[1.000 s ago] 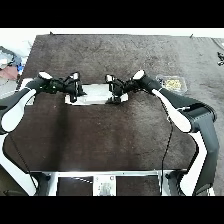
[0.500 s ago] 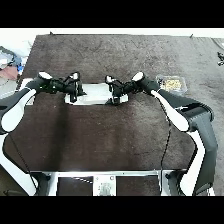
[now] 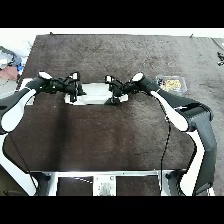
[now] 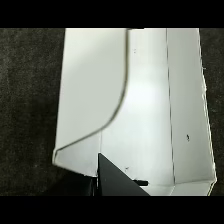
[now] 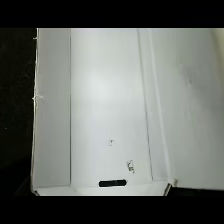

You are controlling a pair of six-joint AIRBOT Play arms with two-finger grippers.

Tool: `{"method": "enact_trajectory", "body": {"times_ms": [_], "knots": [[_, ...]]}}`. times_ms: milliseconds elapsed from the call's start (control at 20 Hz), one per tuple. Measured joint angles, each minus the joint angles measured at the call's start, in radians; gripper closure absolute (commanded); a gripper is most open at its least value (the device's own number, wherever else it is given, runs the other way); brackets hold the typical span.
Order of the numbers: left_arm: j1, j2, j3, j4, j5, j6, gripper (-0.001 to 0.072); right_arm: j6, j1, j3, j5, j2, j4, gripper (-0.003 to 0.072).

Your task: Fold the box and place the chain.

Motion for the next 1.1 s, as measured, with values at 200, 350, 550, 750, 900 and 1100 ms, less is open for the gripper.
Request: {"method": "enact_trajectory", "body": {"times_ms": [200, 350, 550, 750, 900, 1100], "knots": [[0.0, 0.0, 0.0, 0.0, 0.0, 0.0, 0.0695, 0.0, 0.0, 0.0, -0.005, -0.016, 0.034, 0.003], [0.0, 0.0, 0.0, 0.0, 0.0, 0.0, 0.0696, -0.004, 0.0, 0.0, -0.005, -0.025, 0.053, 0.003], [0.0, 0.0, 0.0, 0.0, -0.003, 0.0, 0.0696, -0.007, 0.0, 0.001, 0.001, -0.029, 0.034, 0.003], [0.0, 0.0, 0.0, 0.0, -0.003, 0.0, 0.0696, -0.006, -0.002, 0.001, 0.007, -0.03, 0.04, 0.0029], [0.0, 0.0, 0.0, 0.0, -0.004, 0.0, 0.0695, -0.007, -0.005, 0.001, 0.021, -0.031, 0.047, -0.0031], [0.0, 0.0, 0.0, 0.0, -0.005, 0.0, 0.0696, -0.007, -0.008, 0.0, 0.04, -0.031, 0.053, -0.003]]}}
